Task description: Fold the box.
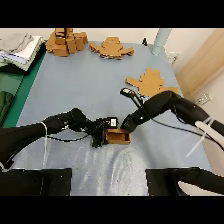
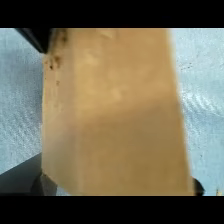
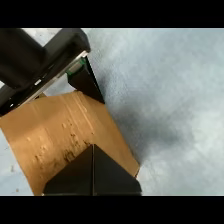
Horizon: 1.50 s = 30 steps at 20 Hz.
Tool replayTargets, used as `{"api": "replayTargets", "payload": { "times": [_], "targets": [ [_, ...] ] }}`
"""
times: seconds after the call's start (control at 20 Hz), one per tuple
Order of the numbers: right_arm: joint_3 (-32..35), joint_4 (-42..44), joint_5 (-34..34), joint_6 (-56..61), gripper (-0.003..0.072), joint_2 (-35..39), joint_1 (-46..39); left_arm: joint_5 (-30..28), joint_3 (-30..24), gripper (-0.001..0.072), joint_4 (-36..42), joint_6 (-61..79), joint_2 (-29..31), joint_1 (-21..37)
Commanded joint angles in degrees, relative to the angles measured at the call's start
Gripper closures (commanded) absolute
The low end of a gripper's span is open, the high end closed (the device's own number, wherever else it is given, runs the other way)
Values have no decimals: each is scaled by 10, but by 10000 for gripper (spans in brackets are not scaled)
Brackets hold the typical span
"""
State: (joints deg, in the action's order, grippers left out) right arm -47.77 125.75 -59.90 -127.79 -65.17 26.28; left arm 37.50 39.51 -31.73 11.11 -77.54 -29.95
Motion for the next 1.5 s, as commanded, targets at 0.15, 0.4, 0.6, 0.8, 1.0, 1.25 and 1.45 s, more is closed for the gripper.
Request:
{"api": "replayTargets", "payload": {
  "times": [0.15, 0.4, 0.6, 0.8, 1.0, 1.25, 1.45],
  "targets": [
    [109, -118, 167, -1, 683, 103, 122, 0, 1, 190, 0, 0, 0, 0],
    [164, -179, 240, 3, 682, 155, 177, 0, 1, 190, 0, 0, 0, 0],
    [174, -214, 256, 2, 682, 168, 195, 0, 1, 190, 0, 0, 0, 0],
    [174, -227, 270, -51, 578, 183, 218, 0, 1, 190, 0, 0, 0, 0],
    [174, -227, 271, -102, 295, 178, 227, 0, 1, 190, 0, 0, 0, 0],
    [174, -234, 269, -109, 83, 151, 228, 0, 1, 190, 0, 0, 0, 0],
    [174, -239, 269, -109, 85, 139, 228, 0, 1, 190, 0, 0, 0, 0]
  ]
}}
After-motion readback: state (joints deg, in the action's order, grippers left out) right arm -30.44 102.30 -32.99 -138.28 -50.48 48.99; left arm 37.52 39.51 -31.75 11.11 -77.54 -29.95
